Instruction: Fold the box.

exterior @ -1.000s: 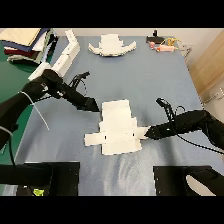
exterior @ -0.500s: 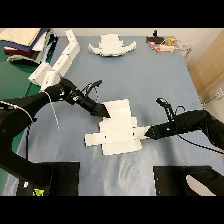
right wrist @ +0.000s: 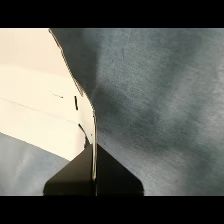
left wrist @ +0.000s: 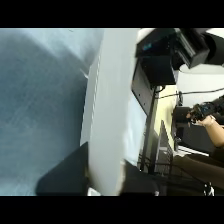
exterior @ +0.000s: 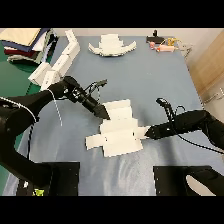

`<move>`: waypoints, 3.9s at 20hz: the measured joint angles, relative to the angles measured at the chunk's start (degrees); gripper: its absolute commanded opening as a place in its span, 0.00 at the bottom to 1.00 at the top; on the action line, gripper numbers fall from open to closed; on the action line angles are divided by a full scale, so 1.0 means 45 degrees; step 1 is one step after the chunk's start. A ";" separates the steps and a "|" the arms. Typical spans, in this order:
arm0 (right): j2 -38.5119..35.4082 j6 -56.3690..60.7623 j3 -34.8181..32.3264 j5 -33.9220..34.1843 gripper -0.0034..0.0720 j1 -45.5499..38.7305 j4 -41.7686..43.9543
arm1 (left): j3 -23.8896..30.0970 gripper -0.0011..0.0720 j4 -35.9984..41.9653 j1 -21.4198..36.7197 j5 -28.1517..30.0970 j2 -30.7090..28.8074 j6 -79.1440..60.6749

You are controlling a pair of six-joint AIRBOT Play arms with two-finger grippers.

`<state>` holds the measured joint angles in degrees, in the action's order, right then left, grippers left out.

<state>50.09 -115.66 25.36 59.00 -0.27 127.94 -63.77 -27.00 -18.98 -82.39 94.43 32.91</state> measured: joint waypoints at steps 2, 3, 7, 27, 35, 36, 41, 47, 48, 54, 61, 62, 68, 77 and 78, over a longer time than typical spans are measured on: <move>0.0005 -0.0005 0.0000 0.0015 0.05 0.0000 -0.0010 | -0.0024 0.03 0.0019 -0.0005 -0.0243 0.0024 -0.0311; 0.0005 -0.0005 0.0000 0.0019 0.05 0.0000 -0.0005 | -0.0029 0.03 0.0024 -0.0015 -0.0306 0.0029 -0.0437; 0.0000 0.0005 0.0015 -0.0034 0.35 0.0000 -0.0068 | -0.0034 0.03 -0.0024 -0.0024 -0.0486 0.0044 -0.0743; -0.0029 0.3973 0.2997 -0.0913 0.59 -0.0005 -0.4964 | 0.3667 0.03 -0.0024 -0.2399 0.5105 -0.4881 -0.6334; -0.0029 0.4731 0.3084 -0.1273 0.59 0.0000 -0.4716 | 0.5435 0.03 -0.0379 -0.3449 0.7261 -0.6047 -0.7422; -0.0029 0.4750 0.3084 -0.1302 0.59 -0.0005 -0.4639 | 0.5503 0.03 -0.0583 -0.3483 0.7329 -0.6071 -0.7261; -0.0029 0.4818 0.3084 -0.1331 0.59 -0.0005 -0.4284 | 0.5620 0.03 -0.1195 -0.3551 0.7485 -0.6135 -0.6377; -0.0029 0.4838 0.3084 -0.1316 0.59 -0.0005 -0.3959 | 0.5668 0.03 -0.1472 -0.3565 0.7223 -0.6139 -0.5644; -0.0029 0.4833 0.3084 -0.1302 0.59 -0.0005 -0.3920 | 0.5678 0.03 -0.1506 -0.3594 0.7164 -0.6139 -0.5595; -0.0029 0.4838 0.3084 -0.1219 0.59 0.0000 -0.3823 | 0.5717 0.02 -0.1953 -0.4784 0.8296 -0.6776 -0.5498; -0.0029 0.4838 0.3075 -0.1005 0.59 -0.0005 -0.3793 | 0.6567 0.02 -0.2861 -0.5673 1.0710 -0.8325 -0.5450; -0.0029 0.4838 0.3075 -0.1001 0.59 -0.0005 -0.3793 | 0.6751 0.03 -0.2905 -0.5717 1.1026 -0.8456 -0.5450; -0.0029 0.4838 0.3075 -0.0962 0.59 0.0000 -0.3721 | 0.7339 0.03 -0.3220 -0.6144 1.1837 -0.8714 -0.5450; -0.0029 0.4838 0.3075 -0.0806 0.59 -0.0005 -0.3609 | 0.7461 0.03 -0.3410 -0.6771 1.1997 -0.8748 -0.5450; -0.0029 0.4838 0.3075 -0.0797 0.59 0.0000 -0.3589 | 0.7465 0.03 -0.3424 -0.6785 1.1992 -0.8738 -0.5450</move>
<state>49.95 -93.89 39.20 55.42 -0.27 111.79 -30.17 -42.41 -49.52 -28.42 55.11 8.38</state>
